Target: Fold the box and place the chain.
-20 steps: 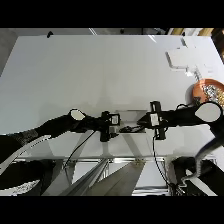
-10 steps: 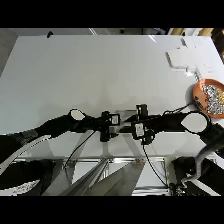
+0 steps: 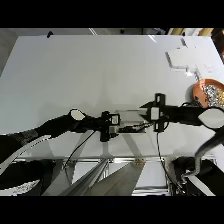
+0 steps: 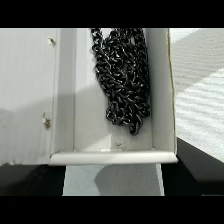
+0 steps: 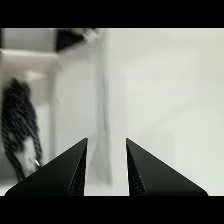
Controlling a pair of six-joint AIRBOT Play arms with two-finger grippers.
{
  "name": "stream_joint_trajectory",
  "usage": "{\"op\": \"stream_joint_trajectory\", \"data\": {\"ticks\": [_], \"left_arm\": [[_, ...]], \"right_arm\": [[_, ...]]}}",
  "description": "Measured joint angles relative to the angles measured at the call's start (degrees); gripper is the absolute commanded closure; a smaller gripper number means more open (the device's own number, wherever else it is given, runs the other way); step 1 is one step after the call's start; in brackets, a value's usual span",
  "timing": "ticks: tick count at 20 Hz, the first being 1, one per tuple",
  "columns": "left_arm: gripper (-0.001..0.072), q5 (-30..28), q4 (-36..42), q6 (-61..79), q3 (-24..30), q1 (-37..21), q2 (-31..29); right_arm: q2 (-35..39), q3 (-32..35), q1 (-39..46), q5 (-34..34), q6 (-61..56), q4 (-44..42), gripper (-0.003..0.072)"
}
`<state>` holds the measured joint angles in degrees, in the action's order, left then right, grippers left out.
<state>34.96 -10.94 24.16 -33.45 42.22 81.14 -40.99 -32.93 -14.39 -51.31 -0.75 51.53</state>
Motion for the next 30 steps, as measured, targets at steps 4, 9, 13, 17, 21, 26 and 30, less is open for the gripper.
{"op": "stream_joint_trajectory", "data": {"ticks": [4,9,13,17,21,26,30], "left_arm": [[0.0364,0.0,0.0,0.0,0.0,0.0,0.0],[0.0364,0.0,0.0,0.0,0.0,0.0,0.0],[0.0364,0.0,0.0,0.0,0.0,0.0,0.0],[0.0364,0.0,0.0,0.0,0.0,0.0,0.0],[0.0364,0.0,0.0,0.0,0.0,0.0,0.0],[0.0364,0.0,0.0,0.0,0.0,0.0,0.0],[0.0364,0.0,0.0,0.0,0.0,0.0,0.0]], "right_arm": [[-1.4,0.0,11.4,-2.1,2.2,3.1,0.0438],[-8.4,1.6,14.4,-2.1,6.9,6.0,0.0461],[-14.6,3.3,11.3,-1.4,9.9,10.7,0.0468],[-19.5,4.2,9.3,0.3,11.1,13.0,0.0528],[-21.3,4.7,8.7,1.8,11.4,13.7,0.0528],[-21.9,5.1,8.6,1.7,12.7,10.2,0.0526],[-22.0,5.6,8.6,0.4,16.0,4.3,0.0527]]}}
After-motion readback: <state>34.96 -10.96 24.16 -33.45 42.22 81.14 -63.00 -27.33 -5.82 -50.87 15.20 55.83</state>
